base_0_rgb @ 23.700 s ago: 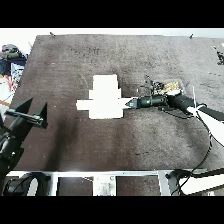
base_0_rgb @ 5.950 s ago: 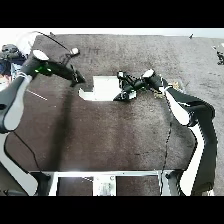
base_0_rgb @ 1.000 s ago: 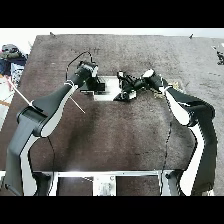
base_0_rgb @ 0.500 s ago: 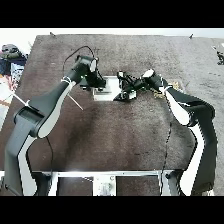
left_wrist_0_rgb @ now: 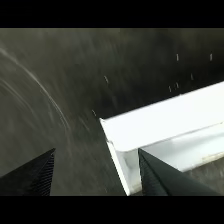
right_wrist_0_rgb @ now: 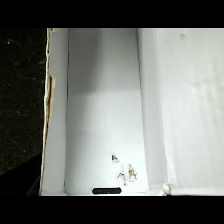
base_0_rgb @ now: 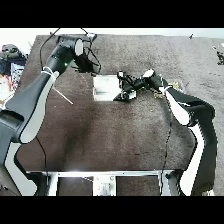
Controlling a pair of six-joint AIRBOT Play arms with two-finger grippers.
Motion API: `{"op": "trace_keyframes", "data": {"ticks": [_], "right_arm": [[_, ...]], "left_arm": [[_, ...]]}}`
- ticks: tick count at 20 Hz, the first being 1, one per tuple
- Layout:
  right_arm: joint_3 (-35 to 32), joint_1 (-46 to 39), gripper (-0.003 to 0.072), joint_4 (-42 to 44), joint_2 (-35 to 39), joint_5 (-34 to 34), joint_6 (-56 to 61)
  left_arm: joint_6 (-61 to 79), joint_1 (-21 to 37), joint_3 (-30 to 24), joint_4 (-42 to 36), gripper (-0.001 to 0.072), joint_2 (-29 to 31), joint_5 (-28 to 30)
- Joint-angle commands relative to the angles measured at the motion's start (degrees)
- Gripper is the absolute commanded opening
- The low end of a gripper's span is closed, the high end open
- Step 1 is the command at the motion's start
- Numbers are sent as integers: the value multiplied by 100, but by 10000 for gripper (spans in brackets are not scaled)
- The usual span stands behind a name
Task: Fold the box and place the chain.
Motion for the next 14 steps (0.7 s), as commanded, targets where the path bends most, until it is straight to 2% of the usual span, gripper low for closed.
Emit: {"op": "trace_keyframes", "data": {"ticks": [1,4,5,7,10,12,14], "right_arm": [[-2,0,339,0,0,0,0],[-2,0,340,0,0,2,0],[-2,0,340,0,0,2,0],[-2,0,340,0,0,0,0],[-2,0,339,0,0,0,0],[-2,0,340,0,0,0,0],[-2,0,340,0,0,2,0]], "left_arm": [[348,52,9,48,569,129,876],[1266,136,7,-192,570,127,1239],[1998,267,7,-704,570,127,1241],[3528,704,-101,-2264,570,127,1023],[5978,1434,-581,-4463,570,122,769],[7259,1777,-1040,-5274,570,111,654],[8212,2006,-1447,-5668,571,28,584]]}}
